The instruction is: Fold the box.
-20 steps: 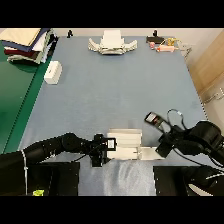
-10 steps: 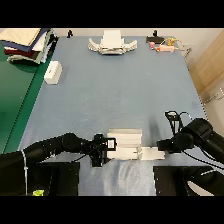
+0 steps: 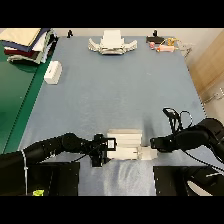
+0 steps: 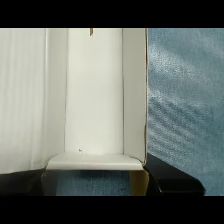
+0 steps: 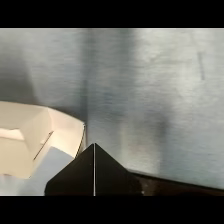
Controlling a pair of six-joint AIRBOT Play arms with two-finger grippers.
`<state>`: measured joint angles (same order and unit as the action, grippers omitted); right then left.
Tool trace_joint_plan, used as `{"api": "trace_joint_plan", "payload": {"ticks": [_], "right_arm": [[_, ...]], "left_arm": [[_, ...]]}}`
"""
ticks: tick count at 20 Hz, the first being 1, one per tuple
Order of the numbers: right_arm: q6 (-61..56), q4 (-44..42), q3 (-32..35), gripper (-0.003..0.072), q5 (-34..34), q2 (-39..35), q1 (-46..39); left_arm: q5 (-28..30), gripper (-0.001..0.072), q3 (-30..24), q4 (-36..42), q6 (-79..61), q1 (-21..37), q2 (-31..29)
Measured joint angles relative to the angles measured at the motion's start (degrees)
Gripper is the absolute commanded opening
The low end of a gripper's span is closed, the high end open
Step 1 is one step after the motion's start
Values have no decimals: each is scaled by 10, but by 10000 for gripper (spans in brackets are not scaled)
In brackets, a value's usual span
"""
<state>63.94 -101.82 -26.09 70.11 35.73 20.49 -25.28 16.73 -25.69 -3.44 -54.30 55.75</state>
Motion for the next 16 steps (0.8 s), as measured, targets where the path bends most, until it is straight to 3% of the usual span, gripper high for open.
{"api": "trace_joint_plan", "payload": {"ticks": [2, 3, 5, 15, 16], "right_arm": [[16, -22, -2, 25, 3, -3, 0], [25, -33, -3, 73, 3, -2, 0], [39, -51, -4, 355, 3, 3, 0], [81, -111, -5, 375, -24, 14, 0], [83, -116, -5, 407, -27, 14, 0]], "left_arm": [[0, 462, 0, 0, 0, 0, 0], [0, 462, 0, 0, 0, 0, 0], [0, 462, 0, 0, 0, 0, 0], [0, 462, 0, 0, 0, 0, 0], [0, 462, 0, 0, 0, 0, 0]]}}
